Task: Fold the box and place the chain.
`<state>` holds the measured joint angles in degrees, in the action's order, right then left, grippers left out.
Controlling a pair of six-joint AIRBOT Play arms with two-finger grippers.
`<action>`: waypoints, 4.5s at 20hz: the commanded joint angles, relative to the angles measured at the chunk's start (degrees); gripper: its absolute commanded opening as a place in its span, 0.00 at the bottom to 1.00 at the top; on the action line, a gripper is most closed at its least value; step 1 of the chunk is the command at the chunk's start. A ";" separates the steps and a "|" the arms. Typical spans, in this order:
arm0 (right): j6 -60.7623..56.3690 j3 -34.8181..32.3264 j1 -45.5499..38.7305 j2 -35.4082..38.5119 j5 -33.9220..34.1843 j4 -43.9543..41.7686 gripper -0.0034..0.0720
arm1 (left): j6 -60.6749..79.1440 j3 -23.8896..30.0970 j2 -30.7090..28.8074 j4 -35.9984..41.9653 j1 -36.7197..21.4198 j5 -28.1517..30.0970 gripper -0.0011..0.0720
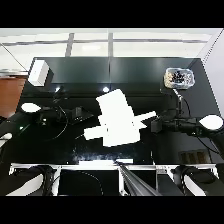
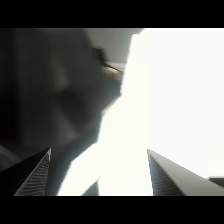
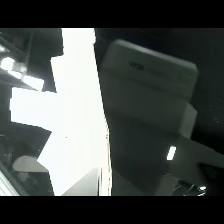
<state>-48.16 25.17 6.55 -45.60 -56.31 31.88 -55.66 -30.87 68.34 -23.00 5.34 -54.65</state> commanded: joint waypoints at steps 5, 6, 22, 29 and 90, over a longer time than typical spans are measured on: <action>-0.70 -0.26 1.55 0.22 1.22 0.09 0.10 | 32.44 -3.26 19.65 23.91 1.90 -9.51 0.97; -0.70 -0.26 1.55 0.22 1.22 0.09 0.10 | 34.16 -4.70 21.53 23.43 3.15 -11.50 0.97; -3.34 -0.26 1.55 0.22 1.25 2.82 0.10 | 41.38 -14.97 27.34 9.86 6.10 -28.28 0.91; -3.52 -0.26 1.55 0.22 0.68 2.69 0.10 | 41.40 -15.04 27.32 2.82 6.99 -23.96 0.19; 44.33 -2.51 26.49 -9.27 7.69 18.93 0.99 | 50.95 -15.45 13.03 -19.54 23.17 1.92 0.05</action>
<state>-3.99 22.68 32.29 -54.48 -49.04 50.98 -4.73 -46.35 81.34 -42.54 28.58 -52.69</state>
